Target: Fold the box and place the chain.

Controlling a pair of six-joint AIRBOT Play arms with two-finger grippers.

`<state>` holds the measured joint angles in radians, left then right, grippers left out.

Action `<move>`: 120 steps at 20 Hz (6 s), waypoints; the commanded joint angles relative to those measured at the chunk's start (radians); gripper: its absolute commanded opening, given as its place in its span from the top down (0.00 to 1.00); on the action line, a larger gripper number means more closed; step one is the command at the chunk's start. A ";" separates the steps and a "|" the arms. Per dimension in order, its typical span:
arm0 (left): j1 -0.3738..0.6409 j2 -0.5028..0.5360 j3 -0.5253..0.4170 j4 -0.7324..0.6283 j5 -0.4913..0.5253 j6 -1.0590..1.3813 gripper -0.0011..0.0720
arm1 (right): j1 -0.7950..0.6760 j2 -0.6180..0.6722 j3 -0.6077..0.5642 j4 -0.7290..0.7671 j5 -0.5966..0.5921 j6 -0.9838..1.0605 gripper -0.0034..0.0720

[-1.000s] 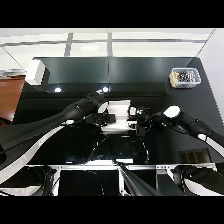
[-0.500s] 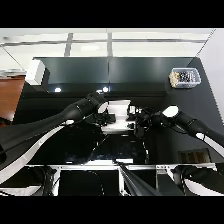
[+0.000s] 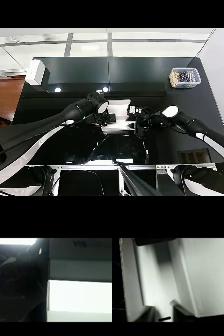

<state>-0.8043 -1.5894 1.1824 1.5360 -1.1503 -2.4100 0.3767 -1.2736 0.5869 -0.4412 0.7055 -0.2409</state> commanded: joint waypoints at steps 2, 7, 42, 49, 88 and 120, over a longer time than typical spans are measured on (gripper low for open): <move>0.000 0.000 0.000 0.001 0.000 0.001 0.95 | -0.029 0.026 0.000 -0.025 0.011 0.195 0.93; 0.000 0.000 0.000 0.003 -0.003 0.001 0.95 | -0.294 0.214 0.071 -0.394 0.280 0.949 0.93; 0.000 0.000 0.000 -0.003 -0.006 0.001 0.95 | -0.127 -0.169 0.305 -0.248 0.473 1.350 0.49; 0.000 0.000 0.000 -0.003 -0.006 0.001 0.95 | 0.013 -0.169 0.340 -0.427 0.309 1.644 0.49; 0.000 0.000 0.000 -0.003 -0.005 0.001 0.95 | 0.296 -0.207 0.468 -0.966 0.372 2.377 0.93; 0.000 0.000 0.000 0.000 -0.002 0.001 0.95 | -0.591 -0.740 1.283 -1.131 0.406 2.212 0.26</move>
<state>-0.8043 -1.5894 1.1824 1.5345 -1.1522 -2.4092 -0.1909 -1.9472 1.8256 -1.6112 1.1133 1.9610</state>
